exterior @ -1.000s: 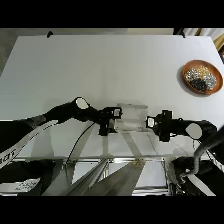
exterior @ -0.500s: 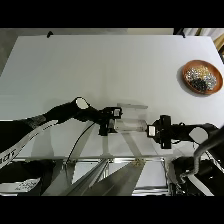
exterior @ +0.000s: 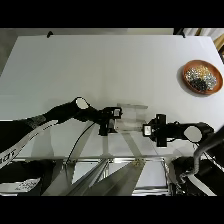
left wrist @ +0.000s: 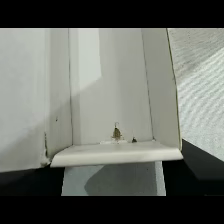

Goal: Fold the box and place the chain.

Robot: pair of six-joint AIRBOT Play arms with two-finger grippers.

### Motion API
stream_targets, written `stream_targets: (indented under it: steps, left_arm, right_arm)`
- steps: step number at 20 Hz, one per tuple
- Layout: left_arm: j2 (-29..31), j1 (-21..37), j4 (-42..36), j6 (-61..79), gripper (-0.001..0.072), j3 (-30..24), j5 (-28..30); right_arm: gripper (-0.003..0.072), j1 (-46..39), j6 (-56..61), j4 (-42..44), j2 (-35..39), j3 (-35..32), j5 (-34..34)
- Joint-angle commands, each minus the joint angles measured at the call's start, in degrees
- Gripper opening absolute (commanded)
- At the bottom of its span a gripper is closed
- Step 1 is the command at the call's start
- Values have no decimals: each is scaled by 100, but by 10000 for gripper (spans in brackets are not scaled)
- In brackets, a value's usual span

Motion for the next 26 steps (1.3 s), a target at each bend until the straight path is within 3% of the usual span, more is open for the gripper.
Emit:
stream_targets:
  steps: [1,7,12,17,22,26]
  left_arm:
    - [4,4,0,0,397,7,2]
    - [4,4,0,0,397,7,2]
    - [4,4,0,0,397,7,4]
    - [4,4,0,0,397,7,4]
    - [4,4,0,0,397,7,2]
    - [4,4,2,0,397,7,2]
  right_arm:
    - [343,9,-9,17,-116,44,-254]
    - [333,9,-85,42,-118,111,-295]
    - [201,9,-612,916,-173,111,-267]
    - [199,9,-715,1222,-415,111,-240]
    - [129,9,-1117,1652,-461,111,-341]
    - [124,9,-1648,2179,-804,111,-299]
